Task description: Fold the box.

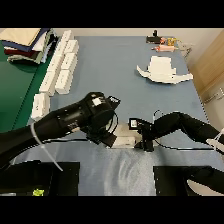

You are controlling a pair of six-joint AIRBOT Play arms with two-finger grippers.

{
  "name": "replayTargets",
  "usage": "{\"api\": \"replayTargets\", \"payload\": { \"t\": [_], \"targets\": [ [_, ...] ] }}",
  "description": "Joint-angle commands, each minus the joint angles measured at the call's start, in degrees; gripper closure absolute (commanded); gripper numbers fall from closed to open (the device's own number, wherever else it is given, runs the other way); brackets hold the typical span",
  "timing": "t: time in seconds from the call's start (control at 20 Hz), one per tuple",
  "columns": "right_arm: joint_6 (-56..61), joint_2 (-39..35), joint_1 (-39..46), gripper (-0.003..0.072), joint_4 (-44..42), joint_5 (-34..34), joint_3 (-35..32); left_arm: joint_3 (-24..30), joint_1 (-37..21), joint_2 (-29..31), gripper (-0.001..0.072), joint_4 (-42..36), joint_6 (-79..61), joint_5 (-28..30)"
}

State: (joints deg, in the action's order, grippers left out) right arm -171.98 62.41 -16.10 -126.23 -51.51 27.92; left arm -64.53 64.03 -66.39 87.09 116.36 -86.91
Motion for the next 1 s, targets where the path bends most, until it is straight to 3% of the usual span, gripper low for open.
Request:
{"api": "replayTargets", "payload": {
  "t": [0.0, 0.2, 0.35, 0.4, 0.45, 0.5, 0.8, 0.95],
  "targets": [
    [0.02, 0.02, -0.02, 0.0256, 0.00, 0.00, 0.04, 5.05, -3.50, 8.26, 0.0697, -0.90, -19.15, 6.75],
    [0.02, 0.02, -0.02, 0.0256, 0.00, 0.00, 0.04, 19.50, -15.19, 21.70, 0.0698, -17.92, -45.72, 21.33],
    [0.02, 0.02, -0.02, 0.0256, 0.00, 0.00, 0.04, 29.66, -26.21, 24.65, 0.0694, -28.96, -63.04, 29.77],
    [0.02, 0.02, -0.02, 0.0256, 0.00, 0.00, 0.04, 32.06, -28.57, 24.41, 0.0612, -30.34, -68.32, 31.69],
    [0.02, 0.02, -0.02, 0.0256, 0.02, 0.00, 0.04, 33.59, -29.88, 23.82, 0.0172, -30.53, -72.46, 33.46],
    [0.02, 0.02, -0.02, 0.0256, 0.00, 0.00, 0.04, 34.40, -30.18, 23.04, 0.0018, -30.42, -73.94, 35.23],
    [0.02, 0.02, -0.02, 0.0256, 0.02, 0.00, 0.04, 34.86, -29.18, 18.86, 0.0019, -30.05, -92.70, 39.06],
    [0.02, 0.02, -0.02, 0.0256, 0.02, 0.00, 0.04, 37.05, -29.09, 17.25, 0.0018, -35.36, -105.15, 41.18]
  ]
}}
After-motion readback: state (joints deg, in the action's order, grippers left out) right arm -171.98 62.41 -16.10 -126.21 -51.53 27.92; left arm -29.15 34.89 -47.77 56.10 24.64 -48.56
